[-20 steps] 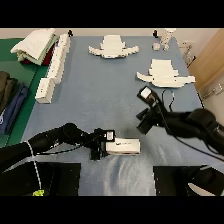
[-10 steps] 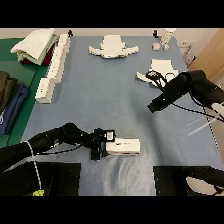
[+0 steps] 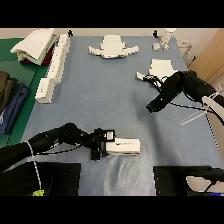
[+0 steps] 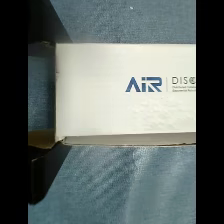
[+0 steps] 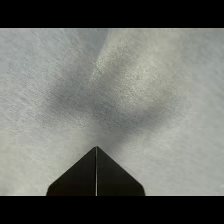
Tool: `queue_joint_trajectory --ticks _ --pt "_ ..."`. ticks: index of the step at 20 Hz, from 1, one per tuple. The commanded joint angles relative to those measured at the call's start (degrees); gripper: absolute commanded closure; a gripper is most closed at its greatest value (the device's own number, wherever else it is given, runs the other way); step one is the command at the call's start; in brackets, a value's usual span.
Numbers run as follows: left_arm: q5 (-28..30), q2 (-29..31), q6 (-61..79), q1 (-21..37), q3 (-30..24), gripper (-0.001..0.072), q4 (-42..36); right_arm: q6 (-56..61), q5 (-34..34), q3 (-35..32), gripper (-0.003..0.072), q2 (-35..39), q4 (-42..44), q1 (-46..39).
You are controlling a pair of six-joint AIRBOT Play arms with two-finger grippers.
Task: Fold the box.
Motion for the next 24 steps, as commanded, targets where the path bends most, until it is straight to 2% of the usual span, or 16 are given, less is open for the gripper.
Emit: queue_joint_trajectory --ticks 1,5,8,12,15,17,21,24 --pt "-1.5 0.4 -3.8 0.1 0.9 0.0213 -0.1 -0.2 0.1 0.1 0.0683 -0.2 0.2 -0.1" --pt "-7.6 6.7 -13.6 3.3 1.5 0.0212 3.9 -0.2 0.1 0.1 0.0683 -0.2 0.2 -0.1" --pt "-11.1 15.3 -30.3 9.4 1.5 0.0213 16.1 -0.2 0.0 0.1 0.0683 -0.2 0.2 -0.1" --pt "-16.2 29.0 -52.6 23.1 1.5 0.0213 32.5 -0.2 0.0 0.1 0.0683 -0.2 0.2 -0.1" --pt "-19.8 36.5 -64.5 37.4 1.5 0.0213 44.1 -0.2 0.1 0.1 0.0683 -0.2 0.2 -0.1" --pt "-22.3 38.4 -65.7 47.9 1.5 0.0213 48.1 -0.2 0.0 0.1 0.0683 -0.2 0.2 -0.1" --pt "-22.9 37.5 -59.1 66.4 1.5 0.0213 47.8 -0.2 0.1 0.1 0.0683 -0.2 0.2 -0.1" --pt "-21.6 35.5 -56.2 73.4 1.5 0.0213 47.4 -0.2 0.0 0.1 0.0683 -0.2 0.2 -0.1"
